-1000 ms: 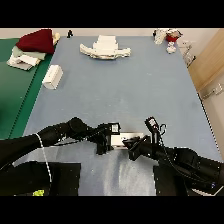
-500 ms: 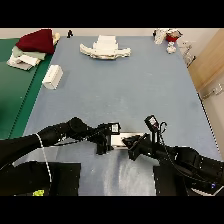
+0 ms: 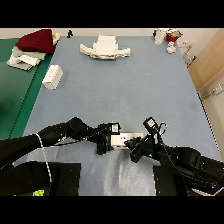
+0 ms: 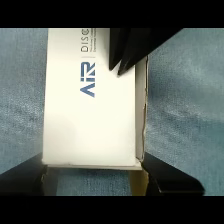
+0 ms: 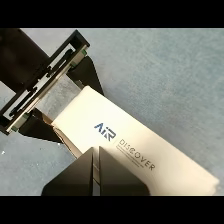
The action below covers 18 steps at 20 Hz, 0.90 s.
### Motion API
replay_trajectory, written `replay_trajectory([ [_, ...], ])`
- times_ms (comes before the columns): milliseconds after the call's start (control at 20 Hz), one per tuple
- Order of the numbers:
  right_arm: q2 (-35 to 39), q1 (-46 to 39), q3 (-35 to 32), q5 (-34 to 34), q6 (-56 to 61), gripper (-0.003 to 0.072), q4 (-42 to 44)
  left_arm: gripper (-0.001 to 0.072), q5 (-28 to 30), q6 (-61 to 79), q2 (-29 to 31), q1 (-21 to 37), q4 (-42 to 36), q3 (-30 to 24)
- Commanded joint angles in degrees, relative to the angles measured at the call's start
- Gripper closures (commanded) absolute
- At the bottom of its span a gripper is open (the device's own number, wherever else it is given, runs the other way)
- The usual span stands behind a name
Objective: Fold the box.
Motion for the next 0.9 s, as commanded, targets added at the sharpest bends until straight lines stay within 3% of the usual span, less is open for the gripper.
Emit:
replay_trajectory([
  [0,-2.38,-0.02,-0.17,-2.01,0.02,0.0626,-0.9,0.0317,0.0,0.0,-0.02,0.0,0.02,0.02],
  [400,-2.89,0.0,1.92,-3.93,0.0,0.0626,-0.87,0.0317,0.0,0.02,-0.02,0.0,0.02,0.02],
  [600,-1.55,-0.02,10.47,-17.25,-0.02,0.0626,-5.79,0.0317,-0.02,0.02,-0.02,0.0,0.02,0.02],
  [850,-2.8,-1.99,24.74,-44.24,-0.07,0.0635,-12.31,0.0317,-0.02,0.02,-0.02,0.0,0.02,0.02],
])
